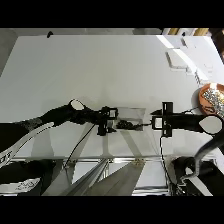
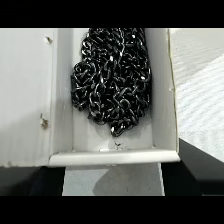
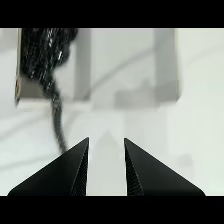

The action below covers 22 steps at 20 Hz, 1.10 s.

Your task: Fold the box and place the chain.

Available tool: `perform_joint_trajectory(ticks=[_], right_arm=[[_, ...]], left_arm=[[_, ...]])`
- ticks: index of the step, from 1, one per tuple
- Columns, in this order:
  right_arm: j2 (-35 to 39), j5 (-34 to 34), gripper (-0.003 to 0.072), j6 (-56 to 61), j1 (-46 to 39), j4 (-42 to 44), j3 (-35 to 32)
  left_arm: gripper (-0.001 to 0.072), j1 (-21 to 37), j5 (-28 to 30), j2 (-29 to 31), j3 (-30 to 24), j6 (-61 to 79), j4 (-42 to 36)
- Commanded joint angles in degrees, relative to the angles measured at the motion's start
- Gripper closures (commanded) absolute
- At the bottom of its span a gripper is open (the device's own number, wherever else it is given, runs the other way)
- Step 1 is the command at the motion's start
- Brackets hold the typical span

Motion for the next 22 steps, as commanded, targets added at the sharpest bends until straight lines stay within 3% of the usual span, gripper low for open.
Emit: perform_joint_trajectory(ticks=[1,5,12,14,16,18,22], right_arm=[[-4.66,4.20,0.0467,0.00,-5.38,-7.45,-0.90],[-10.82,-2.25,0.0467,-0.02,-5.38,-7.17,-0.92],[-16.76,-7.63,0.0469,-0.68,-5.38,-7.13,-0.92],[-18.47,-8.70,0.0538,-0.72,-5.38,-6.62,-0.92],[-19.82,-8.26,0.0541,-0.68,-5.38,-5.88,-0.92],[-19.43,-5.95,0.0665,-0.68,-5.35,-5.92,-0.90],[-11.52,-2.93,0.0666,-0.61,-5.25,-5.86,-0.90]], left_arm=[[0.0437,0.04,0.04,-0.04,0.04,0.02,0.00],[0.0437,0.04,0.02,-0.04,0.04,0.02,0.00],[0.0437,0.04,0.02,-0.04,0.04,0.02,0.00],[0.0437,0.04,0.02,-0.04,0.04,0.02,0.00],[0.0437,0.04,0.02,-0.04,0.04,0.02,0.00],[0.0437,0.04,0.04,-0.04,0.04,0.02,0.00],[0.0437,0.04,0.02,-0.04,0.04,0.02,0.02]])
